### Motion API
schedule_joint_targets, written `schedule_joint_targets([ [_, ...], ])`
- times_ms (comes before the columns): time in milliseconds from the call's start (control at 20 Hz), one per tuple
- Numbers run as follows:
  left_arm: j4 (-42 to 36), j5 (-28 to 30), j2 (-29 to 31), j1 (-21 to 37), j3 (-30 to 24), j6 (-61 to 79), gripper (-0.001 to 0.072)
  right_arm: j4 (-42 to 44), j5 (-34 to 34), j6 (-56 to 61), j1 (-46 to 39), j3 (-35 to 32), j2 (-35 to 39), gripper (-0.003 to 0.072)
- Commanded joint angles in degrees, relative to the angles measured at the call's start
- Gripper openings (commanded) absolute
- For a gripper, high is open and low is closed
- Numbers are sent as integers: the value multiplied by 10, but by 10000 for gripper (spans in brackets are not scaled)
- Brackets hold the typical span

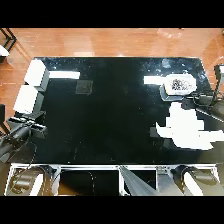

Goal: Fold the box and place the chain.

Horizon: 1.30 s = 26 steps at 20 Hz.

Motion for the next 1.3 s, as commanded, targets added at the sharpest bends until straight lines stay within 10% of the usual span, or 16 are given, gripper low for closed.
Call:
schedule_joint_targets([
  [0, 0, 0, 1, 0, -1, 0, 21, 0, 0, 0, 0, 0, 0, 18],
  [950, 1, 27, 0, 0, -1, 0, 22, 45, -38, 2, 0, 0, 0, 21],
  [1000, -14, 45, 0, 0, -1, 0, 22, 45, -38, 2, 0, 0, 0, 147],
  [1050, -44, 54, 0, 0, -1, 0, 21, 45, -31, 2, 0, 0, 0, 570],
  [1100, -82, 60, 0, 0, -1, 0, 22, 41, -27, 4, 0, 0, -1, 702],
  [1250, -149, 122, -8, 0, -2, 0, 50, -10, -10, 49, -1, 0, -2, 699],
])
